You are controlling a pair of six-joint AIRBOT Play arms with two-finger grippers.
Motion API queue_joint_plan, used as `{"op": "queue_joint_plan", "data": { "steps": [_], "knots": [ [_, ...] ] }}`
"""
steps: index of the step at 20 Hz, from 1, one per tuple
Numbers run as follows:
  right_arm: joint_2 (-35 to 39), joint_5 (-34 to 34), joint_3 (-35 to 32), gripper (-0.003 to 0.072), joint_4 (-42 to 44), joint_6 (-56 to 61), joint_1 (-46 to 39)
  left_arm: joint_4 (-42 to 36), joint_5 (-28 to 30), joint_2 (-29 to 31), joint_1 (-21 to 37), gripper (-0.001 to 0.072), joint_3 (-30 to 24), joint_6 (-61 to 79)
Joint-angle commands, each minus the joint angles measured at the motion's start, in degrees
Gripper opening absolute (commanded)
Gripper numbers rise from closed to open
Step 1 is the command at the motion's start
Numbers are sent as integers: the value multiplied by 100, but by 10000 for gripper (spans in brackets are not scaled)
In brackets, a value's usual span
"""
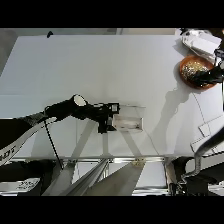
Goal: Fold the box and place the chain.
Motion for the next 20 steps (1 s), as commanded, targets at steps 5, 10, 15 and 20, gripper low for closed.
{"op": "queue_joint_plan", "data": {
  "steps": [5, 10, 15, 20],
  "knots": [
    [-120, -114, 2, 84, 48, 0, -2, 0, 0, 4, 4, 137, 7, 2],
    [68, -46, 2, 8, 42, -4, -2, 2, 0, 2, 4, 137, 7, 0],
    [1016, 61, 2, 8, 46, -350, -2, 2, 0, 4, 4, 137, 7, 0],
    [2308, 459, 2, 7, 46, -649, -2, -4, 0, 4, 4, 137, 7, 0]
  ]
}}
